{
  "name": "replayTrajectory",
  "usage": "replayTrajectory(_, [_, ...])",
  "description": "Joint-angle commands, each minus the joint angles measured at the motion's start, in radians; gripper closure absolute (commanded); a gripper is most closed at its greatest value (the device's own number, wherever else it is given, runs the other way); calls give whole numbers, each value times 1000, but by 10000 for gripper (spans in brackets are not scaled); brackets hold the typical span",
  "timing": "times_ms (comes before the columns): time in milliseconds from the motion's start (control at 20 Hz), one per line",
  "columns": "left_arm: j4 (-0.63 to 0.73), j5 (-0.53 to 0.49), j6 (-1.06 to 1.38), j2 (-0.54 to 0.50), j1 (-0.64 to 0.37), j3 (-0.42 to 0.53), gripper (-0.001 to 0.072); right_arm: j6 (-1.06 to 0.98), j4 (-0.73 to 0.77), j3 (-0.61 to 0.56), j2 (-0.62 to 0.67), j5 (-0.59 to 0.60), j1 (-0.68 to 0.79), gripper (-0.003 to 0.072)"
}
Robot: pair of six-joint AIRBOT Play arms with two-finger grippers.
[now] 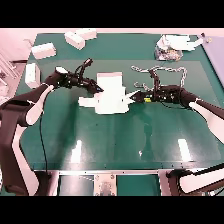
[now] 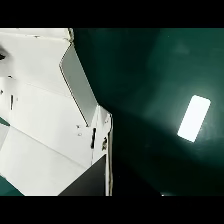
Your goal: Fold the box and place the chain.
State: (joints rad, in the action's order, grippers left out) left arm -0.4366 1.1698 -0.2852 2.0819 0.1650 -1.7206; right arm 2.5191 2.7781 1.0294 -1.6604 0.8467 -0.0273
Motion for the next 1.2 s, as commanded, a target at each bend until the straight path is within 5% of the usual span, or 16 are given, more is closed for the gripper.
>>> replayTrajectory(0, [-18,-6,8,0,-1,-1,463,0,0,0,-1,-2,8,684])
replayTrajectory(250, [-90,-2,8,0,-1,-1,461,-1,0,0,-1,-2,25,683])
replayTrajectory(1150, [65,-9,77,21,0,0,501,-1,1,0,-1,17,20,684])
